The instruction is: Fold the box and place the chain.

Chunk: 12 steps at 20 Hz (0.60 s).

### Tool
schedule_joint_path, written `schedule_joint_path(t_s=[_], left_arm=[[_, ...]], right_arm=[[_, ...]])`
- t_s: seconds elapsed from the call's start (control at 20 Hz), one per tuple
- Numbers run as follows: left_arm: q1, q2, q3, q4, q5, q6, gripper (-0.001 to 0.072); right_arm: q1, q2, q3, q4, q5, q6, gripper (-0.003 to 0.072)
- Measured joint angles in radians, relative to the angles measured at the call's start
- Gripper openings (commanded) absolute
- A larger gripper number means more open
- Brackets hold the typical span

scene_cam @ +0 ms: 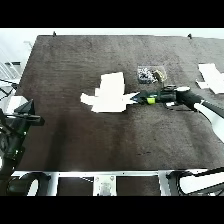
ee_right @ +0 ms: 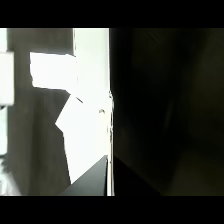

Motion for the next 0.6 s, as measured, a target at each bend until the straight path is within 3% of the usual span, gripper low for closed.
schedule_joint_path(t_s=[0.2,0.5,0.55,0.6], left_arm=[[0.0,0.0,0.0,0.0,0.0,0.0,0.0021],[0.0,0.0,0.0,0.0,-0.021,0.0,0.0024],[0.0,0.0,0.0,0.0,-0.023,0.0,0.0249],[0.0,0.0,0.0,0.0,-0.027,0.0,0.0541]], right_arm=[[0.085,0.003,0.02,0.011,-0.138,-0.013,0.0002],[0.117,-0.014,0.029,-0.043,-0.245,-0.086,0.0002],[0.121,-0.016,0.029,-0.052,-0.265,-0.097,0.0002],[0.124,-0.018,0.029,-0.058,-0.281,-0.103,0.0002]])
